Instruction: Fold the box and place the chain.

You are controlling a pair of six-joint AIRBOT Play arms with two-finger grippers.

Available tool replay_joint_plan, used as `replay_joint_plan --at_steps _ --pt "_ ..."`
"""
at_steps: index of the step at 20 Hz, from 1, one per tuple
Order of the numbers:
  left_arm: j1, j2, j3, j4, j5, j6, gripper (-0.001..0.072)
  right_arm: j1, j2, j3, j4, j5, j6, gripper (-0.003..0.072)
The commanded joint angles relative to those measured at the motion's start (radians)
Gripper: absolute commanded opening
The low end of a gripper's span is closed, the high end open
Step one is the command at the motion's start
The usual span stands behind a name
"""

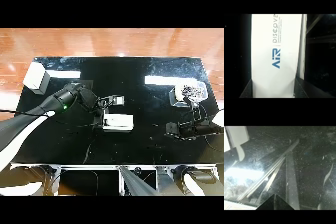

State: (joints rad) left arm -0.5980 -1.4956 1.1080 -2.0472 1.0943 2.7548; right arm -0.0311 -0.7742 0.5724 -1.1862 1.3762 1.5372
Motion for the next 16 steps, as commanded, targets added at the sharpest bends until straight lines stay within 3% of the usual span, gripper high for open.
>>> replay_joint_plan --at_steps 1,8,16 --pt "0.001 0.015 0.020 0.069 0.005 -0.082 0.0021 0.000 0.000 0.000 0.000 -0.002 -0.001 0.0031" --pt "0.050 0.024 0.108 0.077 0.037 -0.139 0.0020 0.000 0.000 0.000 0.000 -0.001 -0.005 0.0031" --pt "0.237 0.028 0.169 0.076 0.166 -0.251 0.0019 0.000 0.000 0.000 -0.002 -0.007 -0.018 0.0031"
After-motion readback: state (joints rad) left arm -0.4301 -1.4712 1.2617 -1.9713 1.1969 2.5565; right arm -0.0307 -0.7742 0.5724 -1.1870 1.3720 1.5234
